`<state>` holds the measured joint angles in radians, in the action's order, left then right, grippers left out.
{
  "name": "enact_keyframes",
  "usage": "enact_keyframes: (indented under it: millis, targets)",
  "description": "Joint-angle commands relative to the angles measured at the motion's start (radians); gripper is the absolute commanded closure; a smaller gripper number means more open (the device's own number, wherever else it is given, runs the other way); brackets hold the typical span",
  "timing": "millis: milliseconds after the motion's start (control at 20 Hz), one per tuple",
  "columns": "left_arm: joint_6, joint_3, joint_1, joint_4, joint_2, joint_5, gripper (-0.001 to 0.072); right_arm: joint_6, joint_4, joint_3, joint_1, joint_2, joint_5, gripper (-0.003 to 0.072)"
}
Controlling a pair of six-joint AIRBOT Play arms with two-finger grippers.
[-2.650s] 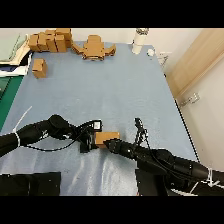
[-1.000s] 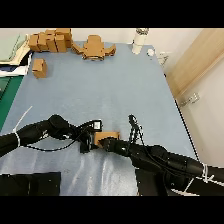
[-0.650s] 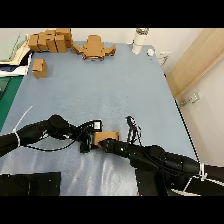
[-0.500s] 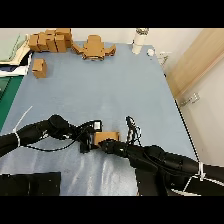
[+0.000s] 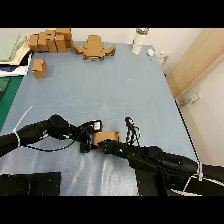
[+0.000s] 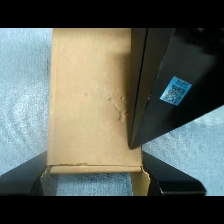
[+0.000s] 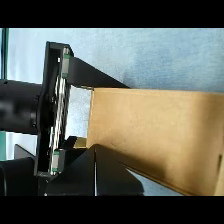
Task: Fold the box.
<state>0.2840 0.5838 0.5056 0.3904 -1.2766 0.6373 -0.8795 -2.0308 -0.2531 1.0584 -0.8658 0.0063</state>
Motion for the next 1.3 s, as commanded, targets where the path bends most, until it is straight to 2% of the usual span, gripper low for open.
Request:
enact_keyframes:
  millis: [0,500,650,750,1000,1250]
  targets:
    - [-0.002,0.000,0.000,-0.002,0.000,0.000,0.0190,0.000,0.000,0.001,0.001,-0.002,-0.018,0.0684]
    - [-0.002,0.000,0.000,-0.002,0.000,0.000,0.0190,-0.005,0.012,-0.011,0.000,0.048,-0.014,0.0684]
    - [-0.002,0.000,0.000,-0.002,0.000,0.000,0.0190,-0.011,0.094,-0.051,-0.004,0.075,-0.023,0.0684]
    - [-0.002,0.000,0.000,-0.002,0.000,0.000,0.0190,-0.011,0.181,-0.091,-0.046,0.089,-0.125,0.0684]
    - [-0.002,0.000,0.000,-0.002,0.000,0.000,0.0190,-0.008,0.441,-0.246,-0.251,0.098,-0.577,0.0684]
    - [-0.002,0.000,0.000,-0.002,0.000,0.000,0.0190,-0.029,0.626,-0.365,-0.463,0.080,-0.801,0.0684]
